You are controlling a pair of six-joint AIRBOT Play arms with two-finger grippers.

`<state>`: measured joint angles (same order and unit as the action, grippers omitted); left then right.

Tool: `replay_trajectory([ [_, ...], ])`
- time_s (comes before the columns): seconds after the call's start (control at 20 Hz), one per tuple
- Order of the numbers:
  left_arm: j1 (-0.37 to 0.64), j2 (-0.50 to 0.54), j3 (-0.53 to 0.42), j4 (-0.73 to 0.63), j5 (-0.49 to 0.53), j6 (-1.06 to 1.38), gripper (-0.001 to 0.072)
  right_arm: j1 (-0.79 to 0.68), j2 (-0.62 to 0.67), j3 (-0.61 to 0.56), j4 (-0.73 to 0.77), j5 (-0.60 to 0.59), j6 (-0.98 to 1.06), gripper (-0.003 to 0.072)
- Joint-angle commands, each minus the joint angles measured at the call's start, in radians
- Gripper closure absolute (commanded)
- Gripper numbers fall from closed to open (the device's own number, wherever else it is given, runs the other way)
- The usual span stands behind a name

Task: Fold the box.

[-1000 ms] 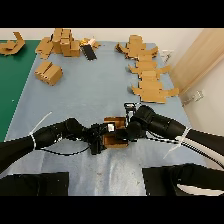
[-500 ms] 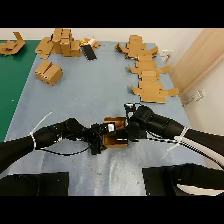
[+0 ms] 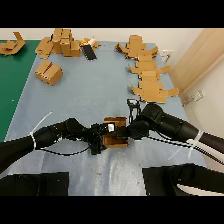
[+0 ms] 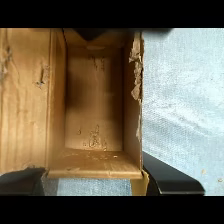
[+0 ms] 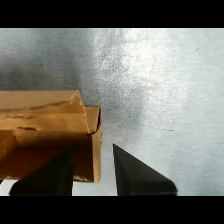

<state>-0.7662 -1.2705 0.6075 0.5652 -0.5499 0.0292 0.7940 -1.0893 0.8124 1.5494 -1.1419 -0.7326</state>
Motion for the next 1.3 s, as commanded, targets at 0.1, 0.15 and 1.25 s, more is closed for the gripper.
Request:
replay_trajectory([
  [0.1,0.0,0.0,0.0,0.0,0.0,0.0,0.0299,-0.057,0.119,-0.004,-0.001,-0.055,0.002,0.0448],
  [0.15,0.0,0.0,0.0,0.0,0.0,0.0,0.03,-0.085,0.134,-0.011,-0.001,-0.053,-0.005,0.0553],
  [1.25,0.0,0.0,0.0,0.0,0.0,0.0,0.03,-0.536,-0.251,0.011,1.101,-0.201,-1.756,0.0684],
])
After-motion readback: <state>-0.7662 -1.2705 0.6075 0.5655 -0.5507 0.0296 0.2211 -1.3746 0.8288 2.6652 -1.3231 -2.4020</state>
